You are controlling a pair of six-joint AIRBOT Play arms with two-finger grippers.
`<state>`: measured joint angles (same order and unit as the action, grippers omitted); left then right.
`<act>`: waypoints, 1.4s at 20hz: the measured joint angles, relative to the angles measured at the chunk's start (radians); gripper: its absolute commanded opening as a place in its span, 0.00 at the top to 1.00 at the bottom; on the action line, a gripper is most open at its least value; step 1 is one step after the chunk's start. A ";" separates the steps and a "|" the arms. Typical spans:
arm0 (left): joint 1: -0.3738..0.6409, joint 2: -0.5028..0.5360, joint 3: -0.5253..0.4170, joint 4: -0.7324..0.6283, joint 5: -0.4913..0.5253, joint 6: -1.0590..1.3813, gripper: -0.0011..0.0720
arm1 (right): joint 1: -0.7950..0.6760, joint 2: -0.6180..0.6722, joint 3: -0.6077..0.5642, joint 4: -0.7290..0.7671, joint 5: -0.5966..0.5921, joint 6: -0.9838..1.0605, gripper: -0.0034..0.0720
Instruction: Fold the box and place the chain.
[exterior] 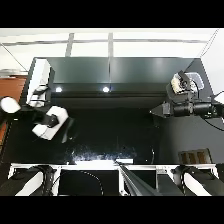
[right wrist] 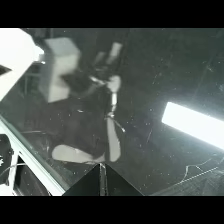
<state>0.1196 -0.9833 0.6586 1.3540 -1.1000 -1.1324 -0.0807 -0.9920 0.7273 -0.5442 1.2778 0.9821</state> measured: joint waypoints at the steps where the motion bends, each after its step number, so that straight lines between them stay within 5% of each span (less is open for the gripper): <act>1: 0.074 0.004 -0.005 0.018 -0.005 -0.005 0.53 | 0.000 0.000 0.000 0.000 0.000 -0.001 0.90; 8: 0.328 0.012 -0.014 0.039 0.090 -0.018 0.53 | 0.000 0.000 0.000 0.000 -0.005 0.002 0.90; 16: 0.362 -0.077 0.002 0.003 0.197 0.073 0.42 | 0.000 0.000 0.000 0.000 -0.007 0.007 0.90; 23: 0.357 -0.234 0.134 -0.038 0.246 0.106 0.41 | 0.000 0.000 0.000 0.000 -0.008 0.031 0.90; 24: 0.353 -0.253 0.151 -0.043 0.250 0.105 0.14 | 0.000 0.000 0.000 0.000 -0.011 0.035 0.90; 25: 0.349 -0.267 0.165 -0.047 0.255 0.106 0.00 | 0.000 0.000 0.000 0.000 -0.016 0.039 0.90; 28: 0.340 -0.285 0.205 -0.013 0.238 0.091 0.00 | 0.000 0.000 0.000 0.000 -0.020 0.041 0.90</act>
<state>0.4595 -1.2686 0.8639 1.3411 -0.8619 -1.0416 -0.0807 -0.9920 0.7273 -0.5442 1.2575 1.0233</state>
